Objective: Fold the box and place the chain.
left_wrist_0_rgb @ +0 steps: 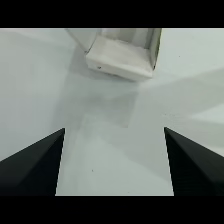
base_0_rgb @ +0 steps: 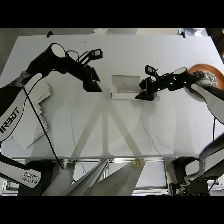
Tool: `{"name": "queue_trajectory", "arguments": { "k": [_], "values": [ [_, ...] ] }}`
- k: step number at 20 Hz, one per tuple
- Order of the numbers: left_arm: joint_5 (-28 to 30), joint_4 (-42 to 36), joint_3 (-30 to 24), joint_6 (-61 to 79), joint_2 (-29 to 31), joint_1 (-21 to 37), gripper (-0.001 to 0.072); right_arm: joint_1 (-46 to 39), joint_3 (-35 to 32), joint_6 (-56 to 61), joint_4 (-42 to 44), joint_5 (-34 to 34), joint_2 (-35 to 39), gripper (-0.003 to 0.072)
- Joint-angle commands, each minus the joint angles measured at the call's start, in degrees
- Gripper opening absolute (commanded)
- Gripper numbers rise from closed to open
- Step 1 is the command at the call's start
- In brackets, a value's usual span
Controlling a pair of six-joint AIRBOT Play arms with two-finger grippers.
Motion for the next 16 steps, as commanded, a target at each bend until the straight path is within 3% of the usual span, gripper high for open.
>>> {"name": "queue_trajectory", "arguments": {
  "k": [1, 7, 11, 16],
  "values": [
    [4.9, -10.3, -7.1, 26.8, 0.2, 0.6, 0.0707, 0.0, 0.0, 0.0, 0.0, 0.0, 0.0, 0.0497],
    [7.7, -20.5, -8.7, 35.7, -3.5, 0.6, 0.0707, 0.0, 0.0, 0.0, 0.0, 0.0, 0.0, 0.0497],
    [4.5, -20.9, -8.7, 35.7, -5.3, 0.6, 0.0707, 0.0, 0.0, 0.0, 0.0, 0.0, 0.0, 0.0497],
    [6.1, -23.8, -8.7, 35.5, -5.6, 0.6, 0.0707, 0.0, 0.0, 0.0, 0.0, 0.0, 0.0, 0.0497]
  ]
}}
